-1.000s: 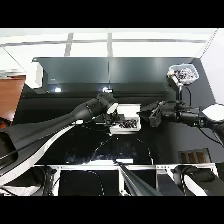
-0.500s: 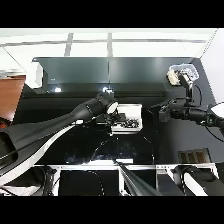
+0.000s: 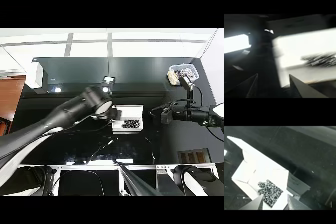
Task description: Fold the box and place the chain.
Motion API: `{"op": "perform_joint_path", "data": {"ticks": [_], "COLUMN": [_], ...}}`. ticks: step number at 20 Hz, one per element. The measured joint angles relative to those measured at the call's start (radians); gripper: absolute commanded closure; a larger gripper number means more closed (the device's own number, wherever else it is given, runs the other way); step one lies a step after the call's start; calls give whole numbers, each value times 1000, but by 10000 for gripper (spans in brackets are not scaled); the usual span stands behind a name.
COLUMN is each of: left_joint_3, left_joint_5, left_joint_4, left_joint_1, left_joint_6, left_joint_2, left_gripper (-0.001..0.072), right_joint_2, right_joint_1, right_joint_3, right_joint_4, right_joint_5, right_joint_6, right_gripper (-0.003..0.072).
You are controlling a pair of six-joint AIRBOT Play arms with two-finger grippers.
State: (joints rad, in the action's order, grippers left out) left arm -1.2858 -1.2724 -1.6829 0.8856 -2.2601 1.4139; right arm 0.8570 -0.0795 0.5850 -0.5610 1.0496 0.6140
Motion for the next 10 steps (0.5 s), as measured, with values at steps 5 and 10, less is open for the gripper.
{"op": "perform_joint_path", "data": {"ticks": [5, 10], "left_joint_3": [315, 557], "left_joint_5": [97, 382], "left_joint_4": [82, 717], "left_joint_1": [-174, -347], "left_joint_6": [121, 800], "left_joint_2": [-201, -227], "left_gripper": [255, -11], "right_joint_2": [0, 0], "right_joint_1": [-1, -1], "right_joint_3": [0, 0], "right_joint_4": [-2, 1], "right_joint_5": [-5, -7], "right_joint_6": [0, 0], "right_gripper": [344, 344]}}
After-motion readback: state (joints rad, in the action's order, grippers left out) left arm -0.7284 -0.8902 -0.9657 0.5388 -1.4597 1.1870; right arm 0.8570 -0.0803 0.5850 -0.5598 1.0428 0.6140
